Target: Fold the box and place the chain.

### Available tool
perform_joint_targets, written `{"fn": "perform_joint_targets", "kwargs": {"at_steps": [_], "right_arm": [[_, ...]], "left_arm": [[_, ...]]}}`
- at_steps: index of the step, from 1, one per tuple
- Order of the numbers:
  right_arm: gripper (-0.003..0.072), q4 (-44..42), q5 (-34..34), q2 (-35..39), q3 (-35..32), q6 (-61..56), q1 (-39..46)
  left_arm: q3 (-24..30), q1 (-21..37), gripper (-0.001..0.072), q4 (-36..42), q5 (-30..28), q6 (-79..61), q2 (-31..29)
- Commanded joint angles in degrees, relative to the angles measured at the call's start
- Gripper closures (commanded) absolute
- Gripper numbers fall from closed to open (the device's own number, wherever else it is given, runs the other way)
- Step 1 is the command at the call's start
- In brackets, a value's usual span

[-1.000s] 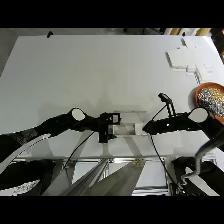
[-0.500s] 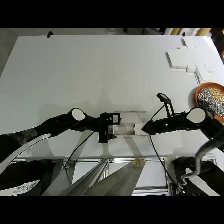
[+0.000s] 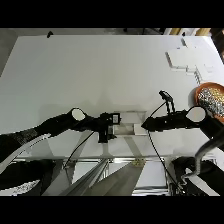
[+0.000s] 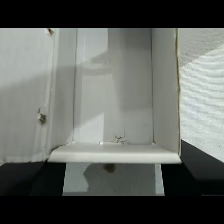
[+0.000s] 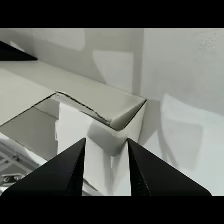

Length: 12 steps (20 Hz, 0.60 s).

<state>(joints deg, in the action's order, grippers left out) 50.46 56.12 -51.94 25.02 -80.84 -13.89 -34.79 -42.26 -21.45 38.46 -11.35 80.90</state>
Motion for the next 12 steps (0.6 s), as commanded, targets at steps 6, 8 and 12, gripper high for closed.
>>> {"fn": "perform_joint_targets", "kwargs": {"at_steps": [6, 8, 12], "right_arm": [[0.0385, 13.29, -3.52, 0.02, 1.75, -21.29, -10.08], [0.0385, 18.91, -3.43, -0.07, 3.93, -26.67, -12.92], [0.0385, 23.19, -3.50, -1.55, 5.38, -33.81, -17.68]], "left_arm": [[-0.07, 0.02, 0.0537, 0.00, -0.04, 0.02, -0.02], [-0.07, 0.02, 0.0537, 0.00, -0.04, 0.02, -0.02], [-0.07, 0.02, 0.0537, 0.00, -0.04, 0.02, -0.02]]}}
